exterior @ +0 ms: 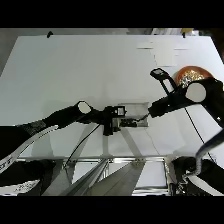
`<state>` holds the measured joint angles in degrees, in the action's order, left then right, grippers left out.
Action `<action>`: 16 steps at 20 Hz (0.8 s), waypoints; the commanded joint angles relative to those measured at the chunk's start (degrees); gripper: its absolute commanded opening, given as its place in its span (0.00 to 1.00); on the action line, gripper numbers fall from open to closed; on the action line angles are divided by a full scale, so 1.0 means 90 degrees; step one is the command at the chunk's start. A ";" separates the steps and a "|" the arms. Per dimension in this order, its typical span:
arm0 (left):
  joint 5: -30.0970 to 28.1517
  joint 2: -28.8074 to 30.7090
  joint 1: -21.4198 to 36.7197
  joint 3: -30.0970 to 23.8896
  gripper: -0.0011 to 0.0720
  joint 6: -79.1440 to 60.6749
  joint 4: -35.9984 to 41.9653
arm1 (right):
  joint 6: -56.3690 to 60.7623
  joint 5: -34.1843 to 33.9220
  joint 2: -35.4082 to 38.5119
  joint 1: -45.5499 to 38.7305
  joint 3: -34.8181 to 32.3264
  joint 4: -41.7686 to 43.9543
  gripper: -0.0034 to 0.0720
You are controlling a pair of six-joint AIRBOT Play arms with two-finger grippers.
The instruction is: Fold the box and place the chain.
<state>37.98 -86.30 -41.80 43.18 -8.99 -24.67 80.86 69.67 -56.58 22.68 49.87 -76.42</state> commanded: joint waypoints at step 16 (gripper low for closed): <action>0.0000 0.0000 0.0000 -0.0002 0.38 0.0000 0.0000 | 0.0126 -0.0962 -0.0117 0.1430 0.0000 0.0765 0.31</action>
<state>37.98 -86.30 -41.80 43.18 -8.99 -24.67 82.17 60.95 -57.21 36.47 49.76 -68.84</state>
